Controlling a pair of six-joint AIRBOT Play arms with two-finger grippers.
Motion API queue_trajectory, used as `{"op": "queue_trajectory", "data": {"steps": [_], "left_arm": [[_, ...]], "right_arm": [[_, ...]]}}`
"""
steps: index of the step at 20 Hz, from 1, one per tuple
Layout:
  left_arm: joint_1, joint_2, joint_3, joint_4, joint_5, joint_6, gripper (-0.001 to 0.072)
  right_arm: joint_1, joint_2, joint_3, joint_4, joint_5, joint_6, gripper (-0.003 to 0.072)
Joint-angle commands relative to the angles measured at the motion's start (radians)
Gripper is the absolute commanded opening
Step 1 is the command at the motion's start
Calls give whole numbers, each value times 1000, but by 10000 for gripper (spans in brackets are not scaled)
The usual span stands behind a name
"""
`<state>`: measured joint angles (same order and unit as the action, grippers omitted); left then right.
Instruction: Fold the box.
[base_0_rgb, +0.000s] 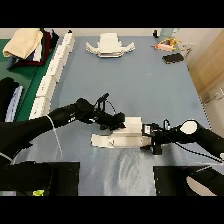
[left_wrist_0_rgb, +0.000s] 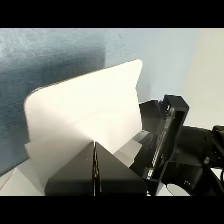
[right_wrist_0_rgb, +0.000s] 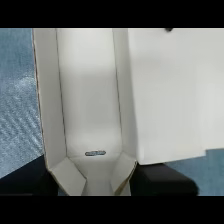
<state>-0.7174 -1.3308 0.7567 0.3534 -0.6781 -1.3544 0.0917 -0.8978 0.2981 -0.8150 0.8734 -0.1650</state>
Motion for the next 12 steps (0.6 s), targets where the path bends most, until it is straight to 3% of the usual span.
{"op": "queue_trajectory", "data": {"steps": [1,9,12], "left_arm": [[8,-16,1,-2,-13,-4,18],[16,-12,13,-2,-24,41,18],[85,47,56,15,-128,143,17]], "right_arm": [[0,0,1,0,0,0,519],[0,0,1,0,0,0,519],[0,0,1,0,0,0,519]]}}
